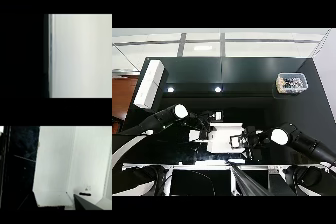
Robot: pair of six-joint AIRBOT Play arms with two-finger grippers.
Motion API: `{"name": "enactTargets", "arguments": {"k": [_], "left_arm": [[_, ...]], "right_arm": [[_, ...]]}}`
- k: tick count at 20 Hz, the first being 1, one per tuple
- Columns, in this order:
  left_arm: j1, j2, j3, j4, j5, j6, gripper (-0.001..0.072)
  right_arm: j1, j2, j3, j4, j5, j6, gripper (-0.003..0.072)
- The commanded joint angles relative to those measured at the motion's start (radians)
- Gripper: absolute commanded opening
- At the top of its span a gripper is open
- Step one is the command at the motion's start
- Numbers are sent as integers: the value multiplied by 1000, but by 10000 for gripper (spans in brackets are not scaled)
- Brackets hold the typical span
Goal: Fold the box and place the chain.
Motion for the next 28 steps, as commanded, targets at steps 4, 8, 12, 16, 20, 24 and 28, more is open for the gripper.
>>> {"name": "enactTargets", "arguments": {"k": [4,8,12,16,20,24,28], "left_arm": [[0,0,0,0,0,0,30],[0,-1,0,0,1,0,30],[0,-1,0,0,0,0,30],[0,-1,0,0,0,0,30],[0,0,0,-1,0,0,30],[0,-1,0,-1,0,0,30],[0,-1,0,-1,0,0,30]], "right_arm": [[51,-2,-50,76,-47,32,637],[86,-2,-110,144,-250,134,637],[82,0,-101,136,-370,219,637],[27,59,-79,131,-318,219,637],[-64,107,-72,47,-303,219,636],[-77,106,-72,47,-333,203,637],[-77,106,-71,29,-366,198,637]]}}
